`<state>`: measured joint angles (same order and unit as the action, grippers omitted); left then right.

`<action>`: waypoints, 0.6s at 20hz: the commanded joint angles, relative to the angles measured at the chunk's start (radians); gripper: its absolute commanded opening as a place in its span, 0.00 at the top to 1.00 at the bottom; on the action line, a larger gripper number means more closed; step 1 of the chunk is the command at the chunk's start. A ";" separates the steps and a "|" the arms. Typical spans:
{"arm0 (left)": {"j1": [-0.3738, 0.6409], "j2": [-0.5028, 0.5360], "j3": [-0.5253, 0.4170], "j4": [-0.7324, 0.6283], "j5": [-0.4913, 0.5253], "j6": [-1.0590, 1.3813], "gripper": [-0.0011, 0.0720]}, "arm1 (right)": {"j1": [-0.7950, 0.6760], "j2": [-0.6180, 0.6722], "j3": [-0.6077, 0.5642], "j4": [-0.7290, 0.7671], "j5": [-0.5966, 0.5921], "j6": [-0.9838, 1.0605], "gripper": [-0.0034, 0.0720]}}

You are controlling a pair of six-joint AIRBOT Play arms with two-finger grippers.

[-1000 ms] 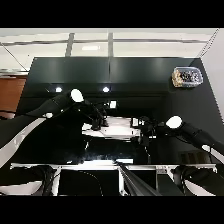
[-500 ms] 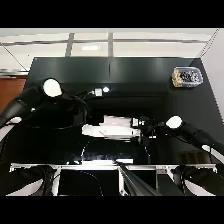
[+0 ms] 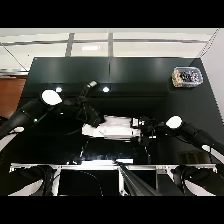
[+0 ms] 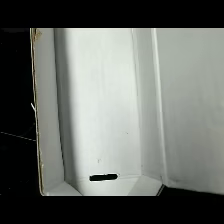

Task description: Fold the box and place the chain.

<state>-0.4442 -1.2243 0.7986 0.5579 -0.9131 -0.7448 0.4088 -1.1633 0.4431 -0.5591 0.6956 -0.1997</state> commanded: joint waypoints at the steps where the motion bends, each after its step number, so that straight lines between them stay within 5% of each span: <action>1: -0.013 -0.078 -0.025 -0.234 0.248 0.115 0.95 | 0.001 -0.001 0.000 0.001 0.002 0.001 0.39; 12: -0.071 -0.193 -0.011 -0.040 0.115 0.109 0.95 | 0.001 -0.001 0.000 0.001 0.004 0.001 0.39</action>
<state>-0.4976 -1.4033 0.7868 0.4801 -0.7879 -0.6376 0.4088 -1.1633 0.4431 -0.5598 0.7013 -0.1997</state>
